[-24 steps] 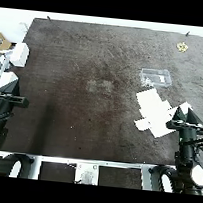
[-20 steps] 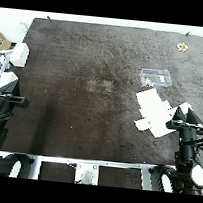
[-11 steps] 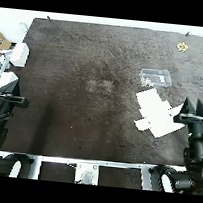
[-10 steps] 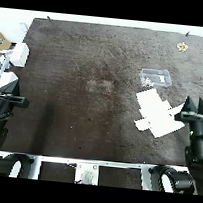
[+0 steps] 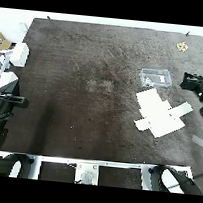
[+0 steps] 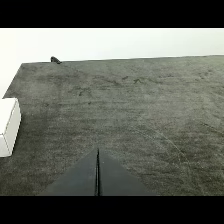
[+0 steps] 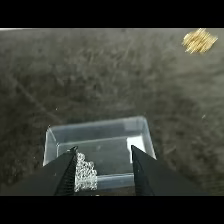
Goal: Fold the box and place the chain.
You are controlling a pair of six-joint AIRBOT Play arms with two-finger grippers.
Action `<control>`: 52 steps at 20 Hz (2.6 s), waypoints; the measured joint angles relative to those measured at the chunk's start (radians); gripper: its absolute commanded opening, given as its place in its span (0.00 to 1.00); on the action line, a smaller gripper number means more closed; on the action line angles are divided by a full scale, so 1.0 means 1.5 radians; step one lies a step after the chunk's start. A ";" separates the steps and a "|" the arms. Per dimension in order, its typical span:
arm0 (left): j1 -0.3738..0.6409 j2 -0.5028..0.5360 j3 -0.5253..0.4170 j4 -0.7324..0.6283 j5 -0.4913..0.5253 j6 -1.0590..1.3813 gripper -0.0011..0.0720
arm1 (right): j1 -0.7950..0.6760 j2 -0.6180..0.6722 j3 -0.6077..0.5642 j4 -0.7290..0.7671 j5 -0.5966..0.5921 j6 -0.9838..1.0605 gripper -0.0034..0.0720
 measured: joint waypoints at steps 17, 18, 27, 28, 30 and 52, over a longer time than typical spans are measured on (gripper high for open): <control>0.000 0.000 0.000 0.000 0.000 0.000 0.03 | -0.197 -0.507 0.540 -0.705 0.659 0.271 0.65; 0.000 0.000 0.000 0.000 0.000 0.000 0.03 | -0.197 -0.520 0.544 -0.710 0.674 0.260 0.63; 0.000 0.000 0.000 0.000 0.000 0.000 0.03 | -0.197 -0.618 0.550 -0.621 0.767 0.178 0.48; 0.000 0.000 0.000 0.000 0.000 0.000 0.03 | -0.197 -0.626 0.550 -0.613 0.779 0.175 0.47; 0.000 0.000 0.000 0.000 0.000 0.000 0.03 | -0.197 -0.637 0.550 -0.605 0.800 0.171 0.36; 0.000 0.000 0.000 0.000 0.000 0.000 0.03 | 0.010 -0.349 0.095 -0.165 0.697 0.139 0.05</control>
